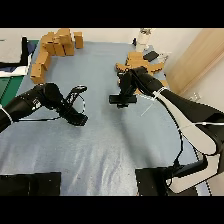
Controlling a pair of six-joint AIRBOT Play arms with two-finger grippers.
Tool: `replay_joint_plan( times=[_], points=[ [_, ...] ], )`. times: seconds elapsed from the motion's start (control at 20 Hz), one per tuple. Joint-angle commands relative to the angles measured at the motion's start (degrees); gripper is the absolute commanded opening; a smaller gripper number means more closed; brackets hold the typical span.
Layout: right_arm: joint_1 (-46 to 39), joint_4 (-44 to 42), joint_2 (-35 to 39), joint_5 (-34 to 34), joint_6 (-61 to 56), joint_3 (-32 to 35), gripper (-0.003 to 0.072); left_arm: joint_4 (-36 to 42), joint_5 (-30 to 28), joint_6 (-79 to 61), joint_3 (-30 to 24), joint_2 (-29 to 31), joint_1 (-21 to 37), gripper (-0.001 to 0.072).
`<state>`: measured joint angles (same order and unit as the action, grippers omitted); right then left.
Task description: Fold the box.
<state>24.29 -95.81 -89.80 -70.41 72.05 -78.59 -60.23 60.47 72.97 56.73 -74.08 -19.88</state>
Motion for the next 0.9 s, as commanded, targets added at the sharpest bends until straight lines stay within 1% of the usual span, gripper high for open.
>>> replay_joint_plan(
  times=[0.0, 0.75, 0.85],
  points=[
    [0.04, 0.00, -0.02, 0.00, -0.04, -0.07, 0.0006, 0.00, -0.02, -0.02, -0.02, 0.00, -0.04, 0.0011],
    [0.07, -0.02, -0.02, 0.04, -0.02, -0.07, 0.0006, 0.00, -0.02, -0.02, -0.02, 0.00, -0.04, 0.0012],
    [0.04, -0.02, -0.15, 1.73, -0.02, -0.07, 0.0006, -0.02, -0.02, -0.02, -0.02, 0.00, -0.04, 0.0011]
  ],
)
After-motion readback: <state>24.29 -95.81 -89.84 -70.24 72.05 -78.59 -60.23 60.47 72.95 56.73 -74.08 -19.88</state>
